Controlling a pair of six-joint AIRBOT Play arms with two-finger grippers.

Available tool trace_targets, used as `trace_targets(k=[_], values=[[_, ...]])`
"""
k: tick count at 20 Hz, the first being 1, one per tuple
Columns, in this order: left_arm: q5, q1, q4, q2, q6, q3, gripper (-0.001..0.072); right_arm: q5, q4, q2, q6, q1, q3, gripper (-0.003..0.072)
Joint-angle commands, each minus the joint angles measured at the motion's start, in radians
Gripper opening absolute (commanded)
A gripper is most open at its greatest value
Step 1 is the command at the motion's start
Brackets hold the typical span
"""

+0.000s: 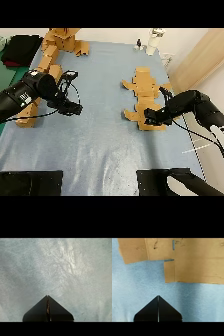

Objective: Fold the box.

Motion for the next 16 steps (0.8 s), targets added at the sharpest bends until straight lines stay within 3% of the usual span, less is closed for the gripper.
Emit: trace_targets(k=[1,5,6,7,8,11,12,16], values=[[0.0,0.001,0.0,0.0,0.0,0.0,0.0012,0.0,0.0,0.001,0.0,0.001,0.0,0.0005],[0.0,0.0,0.0,0.0,0.0,0.0,0.0012,0.018,-0.05,0.001,0.0,0.0,0.01,0.0006],[0.0,0.0,0.0,0.0,0.0,0.0,0.0012,0.031,-0.131,0.001,0.01,-0.001,0.028,0.0082],[0.0,0.001,0.0,0.0,0.0,0.0,0.0012,0.037,-0.24,0.0,0.05,-0.008,0.053,0.0272],[0.0,0.0,0.0,0.0,0.0,0.0,0.0012,0.038,-0.348,-0.003,0.08,-0.023,0.08,0.0386],[0.025,0.0,0.003,0.0,0.032,0.0,0.0012,0.037,-0.586,-0.052,0.095,-0.138,0.155,0.0417],[0.048,0.001,0.002,0.0,0.037,0.0,0.0012,0.049,-0.61,-0.074,0.093,-0.188,0.168,0.0482],[0.15,0.0,-0.004,0.0,0.037,0.0,0.0012,0.206,-0.565,-0.17,-0.008,-0.348,0.177,0.0482]])
